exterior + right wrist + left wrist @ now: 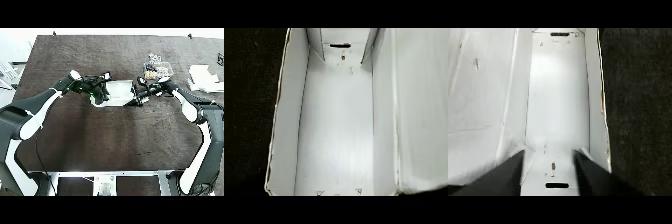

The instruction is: Fold the box and place the chain.

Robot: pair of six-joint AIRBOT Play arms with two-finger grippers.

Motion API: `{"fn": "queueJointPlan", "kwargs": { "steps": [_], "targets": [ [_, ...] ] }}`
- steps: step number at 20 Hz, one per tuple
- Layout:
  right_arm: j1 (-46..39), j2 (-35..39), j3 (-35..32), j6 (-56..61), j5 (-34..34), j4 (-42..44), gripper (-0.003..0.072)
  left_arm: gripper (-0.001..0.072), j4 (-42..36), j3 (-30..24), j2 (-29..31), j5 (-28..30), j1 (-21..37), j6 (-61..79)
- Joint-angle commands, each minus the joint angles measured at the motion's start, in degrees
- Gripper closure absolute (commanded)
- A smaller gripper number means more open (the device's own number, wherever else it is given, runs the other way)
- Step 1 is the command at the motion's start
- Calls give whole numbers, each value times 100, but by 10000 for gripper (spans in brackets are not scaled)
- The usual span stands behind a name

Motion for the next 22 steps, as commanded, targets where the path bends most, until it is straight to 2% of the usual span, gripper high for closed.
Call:
{"fn": "queueJointPlan", "kwargs": {
  "steps": [1, 9, 12, 14, 15, 16, 17, 19, 22],
  "targets": [
    [7, 2, -2, 0, 2, 2, 321, 146, -109, 0, -9, -11, 0, 39],
    [7, 2, -2, 0, 2, 2, 321, 147, -94, -219, -9, -7, 0, 61],
    [7, 2, -2, 0, 2, 2, 321, 349, 50, -219, -9, 127, 2, 57],
    [7, 2, -2, 0, 2, 2, 321, 377, 365, -216, -9, 144, 50, 52],
    [7, 2, -2, 0, 2, 2, 321, 494, 426, -216, -9, 74, 125, 46],
    [7, 2, -2, 0, 2, 2, 320, 541, 426, -210, -7, -81, 212, 48],
    [7, 2, -2, 0, 2, 2, 320, 543, 422, -201, 7, -243, 310, 50],
    [7, 2, -2, 0, 2, 2, 320, 690, 396, -201, 68, -544, 481, 55],
    [7, 2, -2, 0, 2, 2, 321, 691, -111, -203, 328, -949, 686, 50]
  ]
}}
